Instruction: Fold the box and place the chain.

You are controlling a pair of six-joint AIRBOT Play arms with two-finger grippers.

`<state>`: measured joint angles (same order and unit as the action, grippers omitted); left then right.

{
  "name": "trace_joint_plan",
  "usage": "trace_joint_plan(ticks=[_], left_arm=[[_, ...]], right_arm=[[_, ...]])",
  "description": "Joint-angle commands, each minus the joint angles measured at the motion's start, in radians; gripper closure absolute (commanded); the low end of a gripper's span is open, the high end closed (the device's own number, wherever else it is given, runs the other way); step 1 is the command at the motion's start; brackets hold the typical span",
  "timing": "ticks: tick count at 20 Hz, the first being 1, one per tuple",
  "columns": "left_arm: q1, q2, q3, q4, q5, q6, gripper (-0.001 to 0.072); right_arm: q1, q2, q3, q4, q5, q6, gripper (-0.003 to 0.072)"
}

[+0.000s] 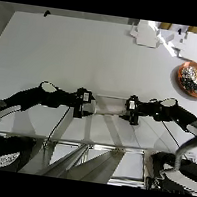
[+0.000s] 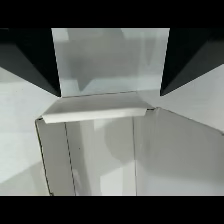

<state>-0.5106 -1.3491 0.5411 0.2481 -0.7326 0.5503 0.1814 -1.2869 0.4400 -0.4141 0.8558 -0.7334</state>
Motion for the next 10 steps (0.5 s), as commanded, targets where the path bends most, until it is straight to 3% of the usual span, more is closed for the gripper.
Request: trace_joint_plan(ticks=[1,10], left_arm=[[-0.008,-0.024,-0.001,-0.030,-0.006,0.030,0.0008],[-0.009,-0.054,-0.001,-0.084,-0.023,0.079,0.0005]], right_arm=[[0.000,0.001,0.000,0.000,0.000,0.000,0.0284],[0.000,0.001,0.000,0.000,0.000,0.000,0.0284]])
